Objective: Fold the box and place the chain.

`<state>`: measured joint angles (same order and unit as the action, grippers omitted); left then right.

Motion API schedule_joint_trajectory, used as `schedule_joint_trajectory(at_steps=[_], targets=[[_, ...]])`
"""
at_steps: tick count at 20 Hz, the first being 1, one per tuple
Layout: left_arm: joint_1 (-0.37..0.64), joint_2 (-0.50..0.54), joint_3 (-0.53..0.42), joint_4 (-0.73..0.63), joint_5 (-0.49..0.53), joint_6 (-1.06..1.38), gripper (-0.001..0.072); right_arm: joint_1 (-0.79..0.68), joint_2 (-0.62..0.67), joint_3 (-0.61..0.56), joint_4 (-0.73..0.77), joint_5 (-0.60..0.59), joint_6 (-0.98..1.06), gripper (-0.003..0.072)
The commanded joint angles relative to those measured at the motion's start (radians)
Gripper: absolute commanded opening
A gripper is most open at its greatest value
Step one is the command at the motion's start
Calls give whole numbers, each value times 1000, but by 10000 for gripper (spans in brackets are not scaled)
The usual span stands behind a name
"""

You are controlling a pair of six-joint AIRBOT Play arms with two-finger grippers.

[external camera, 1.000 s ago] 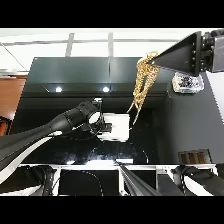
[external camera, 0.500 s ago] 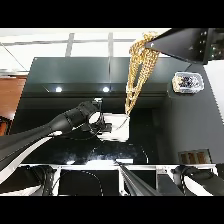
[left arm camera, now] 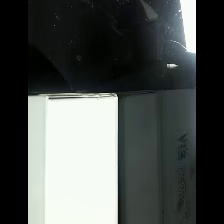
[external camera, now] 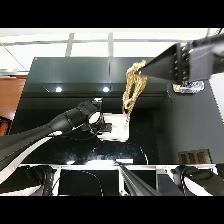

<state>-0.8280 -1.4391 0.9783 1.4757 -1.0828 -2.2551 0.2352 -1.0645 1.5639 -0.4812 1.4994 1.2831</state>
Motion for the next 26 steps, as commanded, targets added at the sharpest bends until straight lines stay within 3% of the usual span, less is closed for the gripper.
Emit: schedule_joint_trajectory(at_steps=[1,6,13,18,26], targets=[[1,0,0,0,0,0,28,14,0,-48,-109,27,20,3],[1,0,0,0,0,0,28,14,1,-76,-201,68,51,3],[1,0,0,0,0,0,28,79,1,-76,-170,102,45,1],[1,0,0,0,0,0,28,147,0,-84,-184,37,44,1],[1,0,0,0,0,0,28,147,0,-302,-185,-38,44,1]])
